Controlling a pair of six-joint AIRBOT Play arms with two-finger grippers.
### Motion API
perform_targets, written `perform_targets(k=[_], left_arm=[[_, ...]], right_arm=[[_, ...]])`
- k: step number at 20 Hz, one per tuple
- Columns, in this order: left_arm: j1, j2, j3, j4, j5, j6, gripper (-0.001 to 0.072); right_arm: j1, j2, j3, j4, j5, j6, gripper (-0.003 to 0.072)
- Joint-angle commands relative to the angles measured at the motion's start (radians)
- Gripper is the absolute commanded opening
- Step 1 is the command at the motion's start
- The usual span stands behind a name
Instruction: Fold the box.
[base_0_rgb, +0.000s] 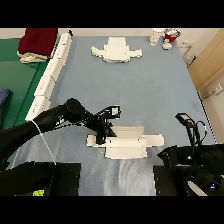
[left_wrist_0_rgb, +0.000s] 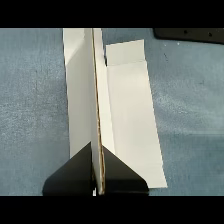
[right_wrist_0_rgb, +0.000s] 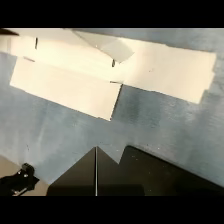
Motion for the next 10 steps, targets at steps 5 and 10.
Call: perform_targets(k=[5,10], left_arm=[[0.0,0.001,0.0,0.0,0.0,0.0,0.0012],[0.001,0.001,0.0,0.0,0.0,0.0,0.0012]], right_arm=[[0.253,-0.035,-0.111,-0.023,0.201,-0.184,0.0002],[0.365,-0.298,-0.101,-0.068,0.412,-0.265,0.0002]])
